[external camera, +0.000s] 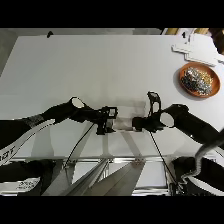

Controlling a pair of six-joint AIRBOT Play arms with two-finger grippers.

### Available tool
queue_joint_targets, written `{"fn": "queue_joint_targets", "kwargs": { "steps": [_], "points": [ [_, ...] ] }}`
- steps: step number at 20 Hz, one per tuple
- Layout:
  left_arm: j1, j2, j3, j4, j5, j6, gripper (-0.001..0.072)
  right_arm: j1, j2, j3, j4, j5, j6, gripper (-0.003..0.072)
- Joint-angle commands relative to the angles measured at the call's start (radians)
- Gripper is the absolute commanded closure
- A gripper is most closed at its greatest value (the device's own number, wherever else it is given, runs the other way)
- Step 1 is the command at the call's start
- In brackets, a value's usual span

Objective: Fold the box and place the chain.

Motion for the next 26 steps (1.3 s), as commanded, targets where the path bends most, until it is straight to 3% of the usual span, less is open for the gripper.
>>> {"fn": "queue_joint_targets", "kwargs": {
  "steps": [1,9,12,14,16,18,20,23,24,25,26],
  "points": [
    [0.0,0.0,0.0,0.001,0.0,0.0,0.0503,0.025,-0.054,0.058,-0.109,0.055,0.121,0.0278],
    [0.0,0.0,0.0,0.001,0.0,0.0,0.0503,0.075,-0.108,0.069,-0.14,0.063,0.18,0.0297],
    [0.0,0.0,0.0,0.001,0.0,0.001,0.0503,0.087,-0.11,0.069,-0.154,0.051,0.18,0.0368],
    [0.0,0.0,0.0,0.001,0.0,0.0,0.0503,0.087,-0.11,0.069,-0.159,0.05,0.18,0.0376],
    [0.0,0.0,0.0,0.001,0.0,0.0,0.0503,0.087,-0.11,0.069,-0.158,0.043,0.193,0.0533],
    [0.0,0.0,0.0,0.001,0.0,0.001,0.0503,0.087,-0.11,0.069,-0.158,0.043,0.202,0.0535],
    [0.0,0.0,0.0,0.001,0.0,0.0,0.0503,0.087,-0.11,0.069,-0.158,0.046,0.197,0.0675],
    [0.0,0.0,0.0,0.001,0.0,0.0,0.0503,0.087,-0.11,0.069,-0.159,0.051,0.197,0.0675],
    [0.0,0.0,0.0,0.001,0.0,0.0,0.0503,0.087,-0.11,0.069,-0.163,0.051,0.197,0.0621],
    [0.0,0.0,0.0,0.001,0.0,0.0,0.0503,0.087,-0.11,0.069,-0.167,0.047,0.197,0.0422],
    [0.0,0.0,0.0,0.001,0.0,0.0,0.0503,0.087,-0.11,0.069,-0.171,0.047,0.197,0.0349]
  ]
}}
